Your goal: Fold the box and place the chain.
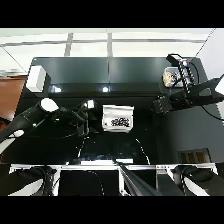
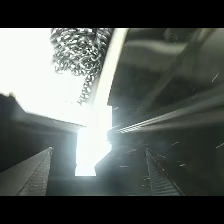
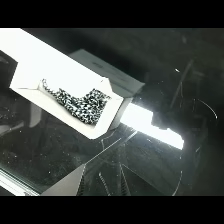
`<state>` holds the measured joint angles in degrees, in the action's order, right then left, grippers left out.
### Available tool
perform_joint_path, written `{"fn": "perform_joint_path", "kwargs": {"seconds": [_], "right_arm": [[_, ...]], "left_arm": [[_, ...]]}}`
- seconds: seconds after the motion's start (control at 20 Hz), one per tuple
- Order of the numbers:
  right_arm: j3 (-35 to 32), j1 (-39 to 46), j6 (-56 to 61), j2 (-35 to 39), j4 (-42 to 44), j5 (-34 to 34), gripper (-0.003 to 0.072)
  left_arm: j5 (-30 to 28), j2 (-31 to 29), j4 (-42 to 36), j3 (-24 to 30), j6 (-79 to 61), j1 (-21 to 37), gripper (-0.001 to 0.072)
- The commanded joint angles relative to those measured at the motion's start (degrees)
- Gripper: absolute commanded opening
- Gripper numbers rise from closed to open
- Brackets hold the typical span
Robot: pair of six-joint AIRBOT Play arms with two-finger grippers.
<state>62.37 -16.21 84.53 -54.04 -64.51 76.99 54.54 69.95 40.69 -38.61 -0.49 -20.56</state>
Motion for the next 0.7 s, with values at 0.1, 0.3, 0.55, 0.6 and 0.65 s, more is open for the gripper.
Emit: {"fn": "perform_joint_path", "kwargs": {"seconds": [0.1, 0.3, 0.55, 0.6, 0.65], "right_arm": [[0.0, 0.0, 1.6, 0.0, -0.1, -0.1, 0.0258], [0.0, 0.0, 1.6, 0.0, -0.1, -0.1, 0.0258], [0.0, 0.0, 1.6, 0.0, -0.1, -0.1, 0.0259], [0.0, 0.0, 1.6, 0.0, -0.1, -0.1, 0.0259], [0.0, 0.0, 1.6, 0.0, -0.1, -0.1, 0.0258]], "left_arm": [[-6.7, 1.6, 0.0, -1.4, -13.2, -0.2, 0.0702], [-5.4, 5.9, -6.5, -2.8, -13.3, 1.9, 0.0702], [-3.8, 9.9, -7.2, -4.7, -15.8, -1.3, 0.0702], [-3.7, 10.3, -6.5, -4.9, -15.8, -1.6, 0.0702], [-3.7, 10.4, -6.6, -5.0, -15.8, -1.7, 0.0702]]}}
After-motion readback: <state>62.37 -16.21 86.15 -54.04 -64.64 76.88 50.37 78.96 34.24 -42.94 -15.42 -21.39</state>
